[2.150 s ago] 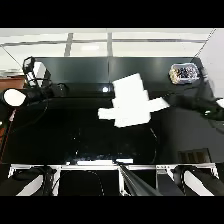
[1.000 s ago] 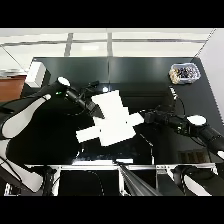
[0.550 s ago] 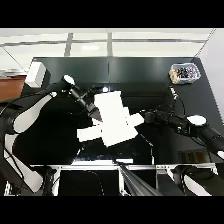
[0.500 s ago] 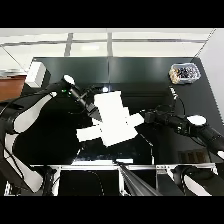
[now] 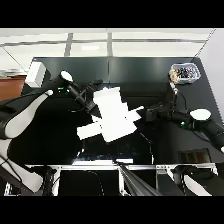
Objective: Fold the box and place the chain.
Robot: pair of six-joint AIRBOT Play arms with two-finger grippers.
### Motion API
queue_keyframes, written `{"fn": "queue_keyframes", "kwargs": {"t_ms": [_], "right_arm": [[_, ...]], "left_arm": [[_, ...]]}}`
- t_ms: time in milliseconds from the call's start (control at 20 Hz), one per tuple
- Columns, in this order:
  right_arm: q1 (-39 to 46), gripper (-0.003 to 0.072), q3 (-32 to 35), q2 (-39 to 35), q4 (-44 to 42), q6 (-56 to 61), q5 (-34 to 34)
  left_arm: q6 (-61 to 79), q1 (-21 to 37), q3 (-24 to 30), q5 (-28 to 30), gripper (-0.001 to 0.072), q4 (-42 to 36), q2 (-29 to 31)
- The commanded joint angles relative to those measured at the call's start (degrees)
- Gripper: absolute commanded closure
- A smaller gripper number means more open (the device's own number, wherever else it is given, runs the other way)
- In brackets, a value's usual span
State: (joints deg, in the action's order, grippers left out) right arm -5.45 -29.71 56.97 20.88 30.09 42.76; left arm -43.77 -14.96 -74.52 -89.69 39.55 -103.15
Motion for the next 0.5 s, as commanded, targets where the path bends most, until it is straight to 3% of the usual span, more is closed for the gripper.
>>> {"fn": "queue_keyframes", "kwargs": {"t_ms": [0, 150, 250, 450], "right_arm": [[2.8, 0.0014, -10.0, 0.0, 18.7, 0.1, 11.3], [3.0, 0.0014, -15.3, 0.0, 27.8, -0.2, 11.7], [3.0, 0.0014, -15.6, 0.0, 28.9, -0.2, 8.9], [3.0, 0.0015, -15.6, 0.0, 28.8, 0.1, 9.3]], "left_arm": [[7.6, -1.6, 6.9, 10.3, 0.0691, 1.4, 11.2], [18.2, -4.2, 16.9, 24.4, 0.0685, 1.4, 23.3], [29.2, -5.1, 19.3, 25.0, 0.0686, 2.5, 26.0], [31.2, -5.8, 19.3, 27.3, 0.0687, 5.6, 24.5]]}}
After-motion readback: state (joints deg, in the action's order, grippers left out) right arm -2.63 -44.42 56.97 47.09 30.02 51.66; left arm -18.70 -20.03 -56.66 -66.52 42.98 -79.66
